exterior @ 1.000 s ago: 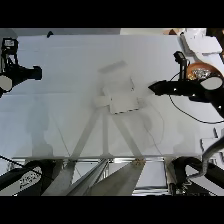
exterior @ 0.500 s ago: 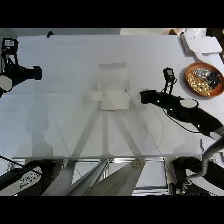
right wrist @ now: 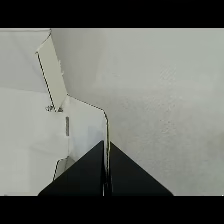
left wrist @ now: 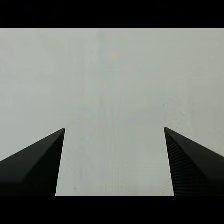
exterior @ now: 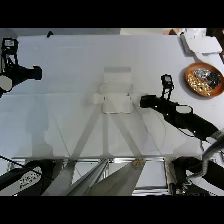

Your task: Fold the box and place the chain.

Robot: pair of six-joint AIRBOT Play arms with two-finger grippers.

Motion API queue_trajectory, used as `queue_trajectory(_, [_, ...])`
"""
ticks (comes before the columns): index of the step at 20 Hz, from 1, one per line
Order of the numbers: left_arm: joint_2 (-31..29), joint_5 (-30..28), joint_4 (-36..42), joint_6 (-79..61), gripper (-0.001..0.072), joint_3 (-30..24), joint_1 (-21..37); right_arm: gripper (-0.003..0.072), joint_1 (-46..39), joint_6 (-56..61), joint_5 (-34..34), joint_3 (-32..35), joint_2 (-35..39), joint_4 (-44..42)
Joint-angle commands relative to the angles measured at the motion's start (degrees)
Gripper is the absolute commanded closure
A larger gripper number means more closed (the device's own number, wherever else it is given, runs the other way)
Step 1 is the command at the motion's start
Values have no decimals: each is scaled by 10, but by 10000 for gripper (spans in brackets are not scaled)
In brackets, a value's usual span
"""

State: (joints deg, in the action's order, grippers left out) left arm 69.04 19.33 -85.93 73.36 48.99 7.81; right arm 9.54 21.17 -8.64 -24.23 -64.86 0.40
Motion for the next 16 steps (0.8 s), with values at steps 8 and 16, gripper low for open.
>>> queue_trajectory(8, [0, 0, 0, 0, 8, 0, 0, 672, 2, -1, -25, 2, 0, -9])
queue_trajectory(16, [0, 7, 62, 2, 9, 0, 0, 672, 2, -1, -25, 2, 0, -9])
